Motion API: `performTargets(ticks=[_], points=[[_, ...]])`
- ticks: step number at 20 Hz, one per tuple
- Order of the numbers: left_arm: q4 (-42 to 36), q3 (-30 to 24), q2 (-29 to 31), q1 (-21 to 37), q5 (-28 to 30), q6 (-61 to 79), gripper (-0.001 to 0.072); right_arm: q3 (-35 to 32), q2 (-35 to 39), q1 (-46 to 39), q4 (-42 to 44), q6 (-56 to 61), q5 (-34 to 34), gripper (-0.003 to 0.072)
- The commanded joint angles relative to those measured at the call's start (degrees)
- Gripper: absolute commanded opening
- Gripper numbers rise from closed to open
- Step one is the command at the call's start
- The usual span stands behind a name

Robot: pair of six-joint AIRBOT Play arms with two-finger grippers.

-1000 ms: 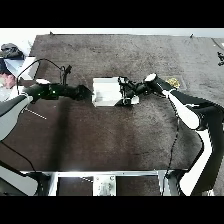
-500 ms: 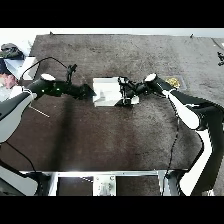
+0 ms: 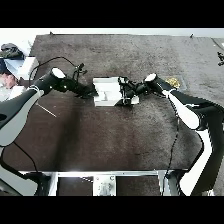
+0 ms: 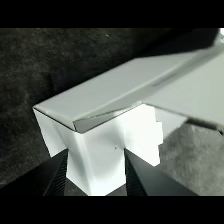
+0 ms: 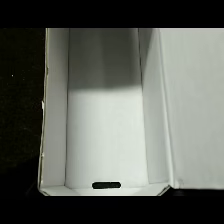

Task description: Fold the box and place the chain.

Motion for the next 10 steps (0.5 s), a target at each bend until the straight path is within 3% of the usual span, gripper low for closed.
performTargets(ticks=[1, 6, 10], points=[[4.61, 0.59, 0.02, -1.68, 3.15, -6.51, 0.0375, 0.04, -0.02, 0.0, 0.0, -0.04, 0.07, 0.0318], [15.8, 2.32, 0.02, -4.39, 3.78, -19.54, 0.0375, 0.04, -0.02, 0.0, 0.0, -0.04, 0.04, 0.0318], [25.46, 6.38, -1.92, -7.58, 0.44, -29.7, 0.0374, 0.04, -0.02, 0.0, 0.0, -0.04, 0.04, 0.0319]])
